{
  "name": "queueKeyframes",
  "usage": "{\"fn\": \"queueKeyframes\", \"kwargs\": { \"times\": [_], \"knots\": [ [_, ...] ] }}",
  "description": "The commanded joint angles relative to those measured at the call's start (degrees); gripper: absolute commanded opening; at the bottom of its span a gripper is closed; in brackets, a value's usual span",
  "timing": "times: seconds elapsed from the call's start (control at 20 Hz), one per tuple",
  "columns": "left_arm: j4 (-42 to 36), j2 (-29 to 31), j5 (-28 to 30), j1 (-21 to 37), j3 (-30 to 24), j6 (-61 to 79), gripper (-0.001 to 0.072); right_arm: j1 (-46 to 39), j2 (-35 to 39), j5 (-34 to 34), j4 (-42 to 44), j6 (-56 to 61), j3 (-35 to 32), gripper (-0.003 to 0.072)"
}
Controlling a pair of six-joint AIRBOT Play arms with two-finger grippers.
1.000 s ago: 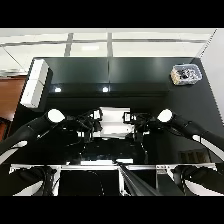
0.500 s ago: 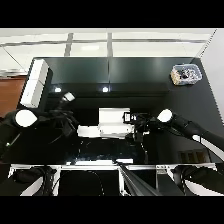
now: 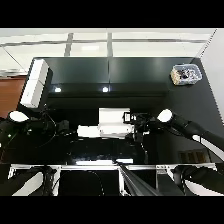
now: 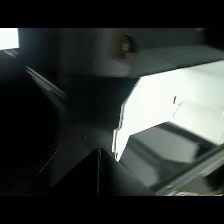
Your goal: Fold the box and place the chain.
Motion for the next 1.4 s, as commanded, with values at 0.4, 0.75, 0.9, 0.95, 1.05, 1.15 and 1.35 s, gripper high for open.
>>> {"fn": "queueKeyframes", "kwargs": {
  "times": [0.4,0.75,0.9,0.95,1.05,1.15,1.35],
  "knots": [
    [-7.87,-10.25,4.22,-5.75,-0.94,4.2,0.0027,0.04,-0.04,0.02,0.0,0.02,-0.02,0.0412],
    [-17.86,-13.46,1.7,-9.4,-0.87,14.69,0.0026,0.04,-0.04,0.02,0.0,0.02,-0.02,0.0412],
    [-17.88,-13.46,-1.36,-9.42,-0.83,19.69,0.0026,0.04,-0.04,0.02,0.0,0.02,-0.02,0.0412],
    [-17.88,-13.46,-1.97,-9.42,-0.83,19.87,0.0026,0.04,-0.04,0.02,0.0,0.02,-0.02,0.0412],
    [-17.9,-13.46,-2.38,-9.42,-0.83,19.87,0.0026,0.04,-0.04,0.02,0.0,0.02,-0.02,0.0412],
    [-17.9,-13.46,-2.78,-9.42,-0.83,19.87,0.0026,0.04,-0.04,0.02,0.0,0.02,-0.02,0.0412],
    [-17.92,-13.46,-3.06,-9.44,-0.24,19.85,0.0026,0.04,-0.04,0.04,0.0,0.02,-0.02,0.0412]
  ]
}}
